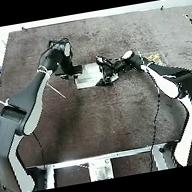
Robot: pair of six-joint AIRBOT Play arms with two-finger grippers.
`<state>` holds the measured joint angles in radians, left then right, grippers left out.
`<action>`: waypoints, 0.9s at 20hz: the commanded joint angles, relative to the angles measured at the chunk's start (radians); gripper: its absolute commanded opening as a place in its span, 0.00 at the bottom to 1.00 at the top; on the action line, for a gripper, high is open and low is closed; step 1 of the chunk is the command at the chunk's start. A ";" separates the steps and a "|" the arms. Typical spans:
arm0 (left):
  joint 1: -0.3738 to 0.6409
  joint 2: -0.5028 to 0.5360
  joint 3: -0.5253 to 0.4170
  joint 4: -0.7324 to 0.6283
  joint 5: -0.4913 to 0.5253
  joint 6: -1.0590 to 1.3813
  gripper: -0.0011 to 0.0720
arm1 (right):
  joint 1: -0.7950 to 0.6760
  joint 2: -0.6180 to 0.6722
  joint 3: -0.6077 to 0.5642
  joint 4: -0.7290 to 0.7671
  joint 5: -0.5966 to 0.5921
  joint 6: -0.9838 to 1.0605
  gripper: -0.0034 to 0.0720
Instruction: Fold the box and place the chain.
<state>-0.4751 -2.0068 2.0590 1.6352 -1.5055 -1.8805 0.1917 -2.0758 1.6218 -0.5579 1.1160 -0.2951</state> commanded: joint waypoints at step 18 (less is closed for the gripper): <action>0.326 0.093 -0.078 -0.710 0.164 1.190 0.54 | 0.000 0.000 0.000 0.001 -0.002 0.000 0.66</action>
<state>-0.2455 -1.9144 2.0220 1.2568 -1.3827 -1.0603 0.1917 -2.0758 1.6218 -0.5575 1.1141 -0.2951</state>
